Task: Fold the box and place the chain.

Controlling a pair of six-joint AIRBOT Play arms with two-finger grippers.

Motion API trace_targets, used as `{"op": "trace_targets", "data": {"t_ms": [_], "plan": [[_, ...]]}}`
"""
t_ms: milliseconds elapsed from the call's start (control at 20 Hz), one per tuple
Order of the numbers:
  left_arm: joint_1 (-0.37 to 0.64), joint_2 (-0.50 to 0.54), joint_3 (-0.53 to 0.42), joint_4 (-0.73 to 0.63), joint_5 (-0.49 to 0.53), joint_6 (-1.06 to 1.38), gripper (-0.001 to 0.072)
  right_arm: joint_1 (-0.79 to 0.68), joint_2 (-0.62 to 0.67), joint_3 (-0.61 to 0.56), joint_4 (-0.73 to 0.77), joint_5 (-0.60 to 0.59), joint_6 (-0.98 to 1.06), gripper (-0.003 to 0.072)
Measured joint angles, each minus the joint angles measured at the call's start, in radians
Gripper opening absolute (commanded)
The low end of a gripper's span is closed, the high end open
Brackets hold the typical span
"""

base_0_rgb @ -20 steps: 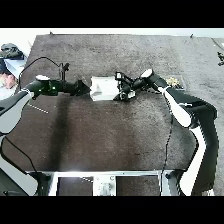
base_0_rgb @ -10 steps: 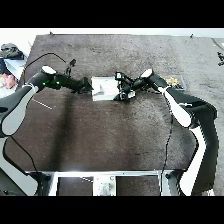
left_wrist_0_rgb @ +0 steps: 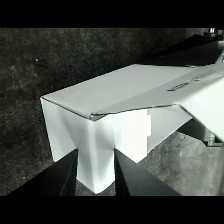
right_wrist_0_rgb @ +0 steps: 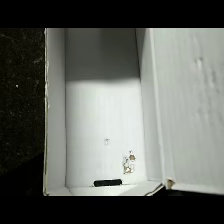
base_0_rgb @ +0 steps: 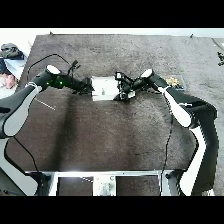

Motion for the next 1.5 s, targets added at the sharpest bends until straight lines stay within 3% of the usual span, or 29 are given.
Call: {"op": "trace_targets", "data": {"t_ms": [1000,1500], "plan": [[-0.204,-0.006,0.157,0.589,0.025,-0.532,0.0255,0.0,0.0,0.0,0.0,0.0,0.0,0.0398],[-0.291,-0.125,0.359,0.841,-0.146,-0.73,0.0254,0.0,0.0,0.0,0.0,0.0,0.0,0.0397]]}}
